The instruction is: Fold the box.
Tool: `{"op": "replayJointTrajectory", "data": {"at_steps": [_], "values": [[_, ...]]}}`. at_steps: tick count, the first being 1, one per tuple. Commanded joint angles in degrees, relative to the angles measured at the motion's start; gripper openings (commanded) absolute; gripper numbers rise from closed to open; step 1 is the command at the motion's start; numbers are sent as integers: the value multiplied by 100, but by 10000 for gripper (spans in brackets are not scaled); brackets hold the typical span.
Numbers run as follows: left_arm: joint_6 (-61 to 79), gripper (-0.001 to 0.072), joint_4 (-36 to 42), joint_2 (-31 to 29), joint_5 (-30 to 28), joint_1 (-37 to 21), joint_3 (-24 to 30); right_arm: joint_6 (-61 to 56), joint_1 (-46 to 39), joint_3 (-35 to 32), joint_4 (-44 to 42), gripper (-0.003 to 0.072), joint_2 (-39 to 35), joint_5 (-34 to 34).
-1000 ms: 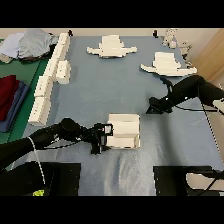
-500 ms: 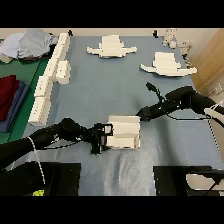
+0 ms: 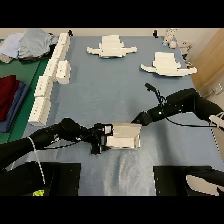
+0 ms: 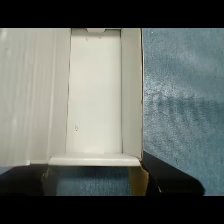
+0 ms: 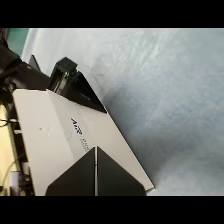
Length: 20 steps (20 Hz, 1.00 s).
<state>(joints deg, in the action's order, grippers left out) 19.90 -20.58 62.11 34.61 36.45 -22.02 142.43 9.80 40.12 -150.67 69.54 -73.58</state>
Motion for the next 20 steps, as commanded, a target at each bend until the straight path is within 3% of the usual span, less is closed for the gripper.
{"op": "replayJointTrajectory", "data": {"at_steps": [1, 6, 9, 13, 15, 17, 18, 20], "values": [[0, 451, 0, 0, 0, 0, 0, 83, 557, -398, 385, 23, -555, 752], [0, 450, 0, 0, 0, 0, 0, 162, 1458, -1152, 1012, 23, -1836, 2280], [0, 451, 0, 0, 0, 0, 0, 168, 1985, -1554, 1657, 63, -2597, 3252], [0, 451, 0, 0, -2, 0, 0, 170, 2551, -1836, 2210, 63, -2922, 3762], [0, 451, 0, 0, 0, 0, 0, 271, 2776, -1840, 2321, 206, -2924, 3871], [0, 451, 0, 0, -2, 0, 0, 601, 2964, -1829, 2319, 239, -2927, 3886], [2, 451, 0, 0, 0, 0, 0, 691, 3051, -1829, 2319, 351, -2927, 3882], [2, 451, 0, 0, 0, 0, 0, 726, 3202, -1829, 2430, 391, -2927, 3875]]}}
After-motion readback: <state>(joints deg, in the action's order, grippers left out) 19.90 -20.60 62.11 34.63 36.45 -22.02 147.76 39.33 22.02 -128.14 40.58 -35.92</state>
